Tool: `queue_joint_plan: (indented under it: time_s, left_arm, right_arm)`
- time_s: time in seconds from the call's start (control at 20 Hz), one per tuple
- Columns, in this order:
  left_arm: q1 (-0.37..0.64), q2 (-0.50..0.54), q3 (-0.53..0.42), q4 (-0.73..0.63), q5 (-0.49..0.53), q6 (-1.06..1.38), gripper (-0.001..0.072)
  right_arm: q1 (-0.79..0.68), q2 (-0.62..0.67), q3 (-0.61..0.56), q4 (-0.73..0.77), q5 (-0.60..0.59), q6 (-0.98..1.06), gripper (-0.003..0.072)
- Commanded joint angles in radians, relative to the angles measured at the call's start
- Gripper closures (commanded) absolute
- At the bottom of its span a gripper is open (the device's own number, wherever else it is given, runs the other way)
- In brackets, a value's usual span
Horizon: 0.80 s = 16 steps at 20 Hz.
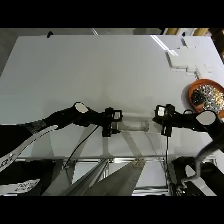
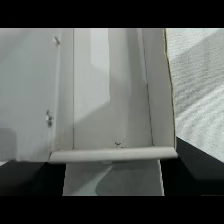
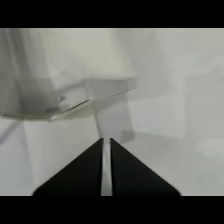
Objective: Fold the box and place the chain.
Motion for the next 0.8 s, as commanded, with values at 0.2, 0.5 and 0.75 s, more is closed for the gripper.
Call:
queue_joint_plan:
  time_s: [0.2, 0.5, 0.75]
  left_arm:
    - [0.000, 0.001, 0.000, 0.000, 0.000, 0.000, 0.0437]
    - [0.000, 0.001, 0.000, 0.000, 0.000, 0.000, 0.0437]
    - [0.000, 0.001, 0.000, 0.000, 0.000, 0.000, 0.0437]
  right_arm:
    - [0.070, -0.058, -0.001, 0.038, 0.057, -0.169, 0.0519]
    - [0.070, -0.068, -0.021, 0.187, 0.050, -0.171, 0.0529]
    - [0.070, -0.089, -0.050, 0.295, 0.046, -0.244, 0.0492]
